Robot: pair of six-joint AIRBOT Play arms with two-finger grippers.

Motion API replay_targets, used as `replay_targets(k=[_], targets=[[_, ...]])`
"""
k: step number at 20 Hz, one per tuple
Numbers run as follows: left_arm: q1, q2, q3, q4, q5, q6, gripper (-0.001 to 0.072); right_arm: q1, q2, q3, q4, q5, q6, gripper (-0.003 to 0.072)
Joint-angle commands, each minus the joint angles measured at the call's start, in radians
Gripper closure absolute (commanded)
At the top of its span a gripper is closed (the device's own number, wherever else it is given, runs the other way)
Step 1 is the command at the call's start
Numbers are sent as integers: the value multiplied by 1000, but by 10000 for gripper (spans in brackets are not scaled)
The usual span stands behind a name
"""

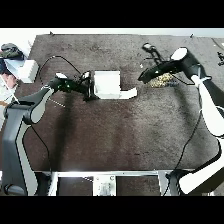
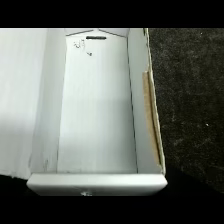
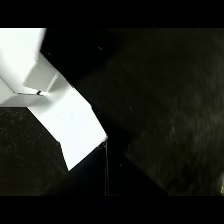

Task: Fold the box and place the chain.

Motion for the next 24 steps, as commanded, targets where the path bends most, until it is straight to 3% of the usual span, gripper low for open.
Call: replay_targets(k=[1,8,11,16,17,19,24], targets=[[0,0,0,0,0,0,366,-84,5,-56,63,32,222,672],[0,0,0,0,0,0,366,-66,-19,-246,201,-114,222,673],[0,0,0,0,0,0,366,-42,-75,-256,242,-114,222,672],[0,0,0,0,0,0,366,10,-145,-256,464,-91,148,664],[0,0,0,0,0,0,366,17,-146,-256,500,-71,120,634],[0,0,0,0,0,0,366,16,-145,-240,559,-45,94,386],[0,0,0,0,0,0,366,17,-145,-156,562,-44,115,382]])
